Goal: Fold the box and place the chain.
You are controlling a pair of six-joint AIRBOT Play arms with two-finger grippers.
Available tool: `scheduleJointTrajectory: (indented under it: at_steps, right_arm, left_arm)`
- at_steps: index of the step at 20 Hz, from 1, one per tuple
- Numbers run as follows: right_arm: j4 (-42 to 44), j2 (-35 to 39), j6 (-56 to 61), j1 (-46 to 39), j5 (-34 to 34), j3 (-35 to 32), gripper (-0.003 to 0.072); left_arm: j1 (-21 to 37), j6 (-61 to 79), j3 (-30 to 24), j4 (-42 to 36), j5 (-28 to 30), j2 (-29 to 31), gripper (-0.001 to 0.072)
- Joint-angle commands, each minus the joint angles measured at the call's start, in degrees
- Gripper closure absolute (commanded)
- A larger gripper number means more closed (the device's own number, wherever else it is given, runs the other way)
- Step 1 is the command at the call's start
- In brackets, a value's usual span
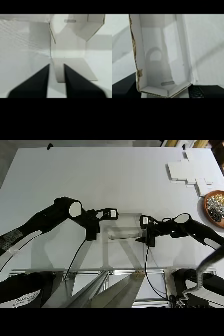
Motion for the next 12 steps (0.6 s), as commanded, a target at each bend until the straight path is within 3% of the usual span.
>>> scheduleJointTrajectory:
  at_steps: [1, 4, 7, 8, 12]
  right_arm:
    - [0.0, 0.0, 0.0, 0.0, 0.0, 0.0, 0.0271]
    - [0.0, 0.0, 0.0, 0.0, 0.0, 0.0, 0.0271]
    - [0.0, 0.0, 0.0, 0.0, 0.0, 0.0, 0.0271]
    - [0.0, 0.0, 0.0, 0.0, 0.0, 0.0, 0.0271]
    - [0.0, 0.0, 0.0, 0.0, 0.0, 0.0, 0.0271]
  left_arm:
    - [0.6, 13.2, -2.4, -1.9, 3.6, 0.8, 0.0381]
    - [0.6, 18.9, -4.2, -8.5, 8.5, 0.8, 0.029]
    - [0.5, 19.7, -4.5, -11.4, 10.2, 0.6, 0.0273]
    - [0.5, 19.7, -4.5, -11.3, 10.7, 0.2, 0.0199]
    - [-1.0, 19.5, -4.5, -11.3, 11.1, -1.4, 0.0182]
